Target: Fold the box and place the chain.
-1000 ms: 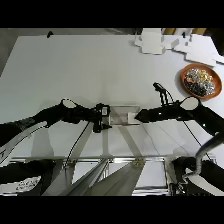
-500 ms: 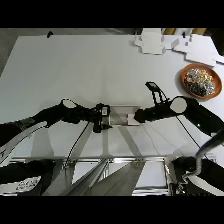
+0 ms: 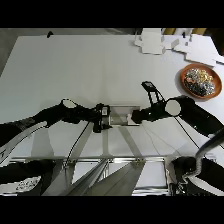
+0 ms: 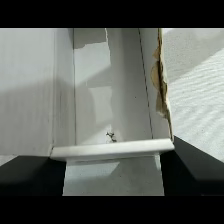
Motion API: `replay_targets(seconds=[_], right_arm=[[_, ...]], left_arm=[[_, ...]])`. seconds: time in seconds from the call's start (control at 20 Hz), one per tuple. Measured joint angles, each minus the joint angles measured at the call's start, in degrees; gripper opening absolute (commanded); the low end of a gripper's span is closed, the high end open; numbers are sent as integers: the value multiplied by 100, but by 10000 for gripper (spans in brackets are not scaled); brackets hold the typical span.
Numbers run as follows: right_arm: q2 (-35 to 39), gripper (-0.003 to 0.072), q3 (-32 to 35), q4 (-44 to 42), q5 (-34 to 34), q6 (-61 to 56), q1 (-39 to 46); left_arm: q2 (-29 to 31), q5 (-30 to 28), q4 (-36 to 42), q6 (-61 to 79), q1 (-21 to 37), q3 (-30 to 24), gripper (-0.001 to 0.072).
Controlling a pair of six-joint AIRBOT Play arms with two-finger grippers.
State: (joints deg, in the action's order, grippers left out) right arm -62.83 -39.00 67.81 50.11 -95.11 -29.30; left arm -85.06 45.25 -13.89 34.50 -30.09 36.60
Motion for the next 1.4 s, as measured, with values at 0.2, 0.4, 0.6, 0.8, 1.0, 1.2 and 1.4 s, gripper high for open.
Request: replay_targets(seconds=[0.2,0.4,0.6,0.8,1.0,1.2,1.4], right_arm=[[-166,494,-11,164,24,-131,-105],[-407,454,-52,393,105,-529,-146],[-529,408,-109,551,-63,-1064,-240],[-713,407,-352,730,-79,-1449,-442],[-1034,407,-684,1145,297,-1816,-713],[-1158,387,-796,1537,562,-2247,-813],[-1237,360,-826,1709,693,-2632,-839]], left_arm=[[0,-2,0,0,0,0,150],[0,-2,0,0,0,0,150],[0,-2,0,0,0,0,150],[0,-9,0,0,0,0,150],[0,0,-4,0,0,0,150],[0,-2,0,0,0,0,150],[0,-4,0,0,0,0,150]])
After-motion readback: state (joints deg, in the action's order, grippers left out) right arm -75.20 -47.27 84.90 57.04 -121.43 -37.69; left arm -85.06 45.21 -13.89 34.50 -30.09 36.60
